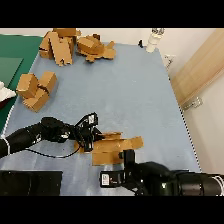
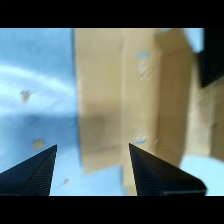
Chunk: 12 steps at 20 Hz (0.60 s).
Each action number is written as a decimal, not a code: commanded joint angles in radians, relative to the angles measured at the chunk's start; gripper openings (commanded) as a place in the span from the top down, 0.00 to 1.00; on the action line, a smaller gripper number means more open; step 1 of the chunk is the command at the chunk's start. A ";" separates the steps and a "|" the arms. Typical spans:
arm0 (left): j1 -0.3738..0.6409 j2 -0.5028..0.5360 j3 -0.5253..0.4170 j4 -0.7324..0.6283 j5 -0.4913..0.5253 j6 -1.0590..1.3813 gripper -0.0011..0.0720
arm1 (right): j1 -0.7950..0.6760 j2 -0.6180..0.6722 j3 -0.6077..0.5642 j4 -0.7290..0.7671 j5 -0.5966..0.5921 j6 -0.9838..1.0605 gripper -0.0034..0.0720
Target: Fold the box.
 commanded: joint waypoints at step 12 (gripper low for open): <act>0.001 -0.001 0.000 0.005 0.000 0.000 0.96 | 0.202 -0.239 -0.019 -0.395 0.105 0.583 0.02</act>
